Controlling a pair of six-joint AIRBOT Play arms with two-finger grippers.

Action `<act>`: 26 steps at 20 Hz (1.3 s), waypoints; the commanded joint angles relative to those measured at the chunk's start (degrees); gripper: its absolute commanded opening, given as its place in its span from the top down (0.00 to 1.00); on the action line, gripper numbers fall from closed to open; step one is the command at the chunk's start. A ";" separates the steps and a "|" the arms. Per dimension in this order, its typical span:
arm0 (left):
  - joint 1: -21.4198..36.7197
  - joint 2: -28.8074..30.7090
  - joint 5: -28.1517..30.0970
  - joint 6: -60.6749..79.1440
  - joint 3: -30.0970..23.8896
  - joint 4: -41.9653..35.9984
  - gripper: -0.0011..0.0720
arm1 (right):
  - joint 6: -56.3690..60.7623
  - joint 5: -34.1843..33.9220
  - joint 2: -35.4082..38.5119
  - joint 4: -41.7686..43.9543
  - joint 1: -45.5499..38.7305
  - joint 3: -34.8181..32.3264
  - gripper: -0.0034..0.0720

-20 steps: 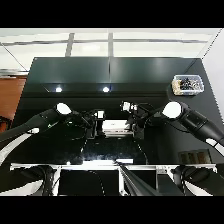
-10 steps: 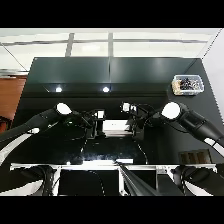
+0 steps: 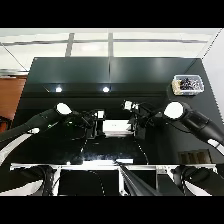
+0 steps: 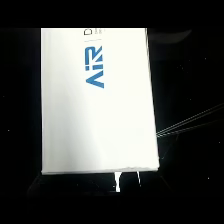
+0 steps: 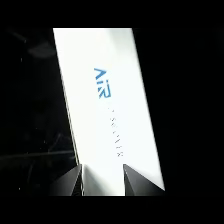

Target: Fold the box and place the chain.

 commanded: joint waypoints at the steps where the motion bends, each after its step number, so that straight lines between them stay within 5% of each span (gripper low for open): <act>1: 0.02 -0.02 0.04 0.07 0.07 0.02 0.45 | 7.34 1.79 4.68 0.59 -1.95 0.48 0.52; 2: 0.02 -0.02 0.04 0.07 0.07 0.02 0.45 | 11.21 2.95 6.10 0.59 -2.89 0.48 0.56; 4: 0.02 -0.02 0.04 0.07 0.07 0.02 0.45 | 25.35 3.32 6.67 1.27 -4.79 -0.22 0.94; 11: 0.02 -0.02 0.04 0.07 0.07 0.02 0.45 | 30.18 -0.31 -1.66 35.89 -4.98 -8.35 0.95; 17: 0.02 -0.02 0.04 0.07 0.07 0.02 0.45 | 31.89 -3.61 -8.35 31.52 -4.87 -8.35 0.95; 26: 0.02 -0.02 0.04 0.07 0.07 0.02 0.45 | 31.98 -7.48 -8.61 26.47 -4.83 -8.35 0.94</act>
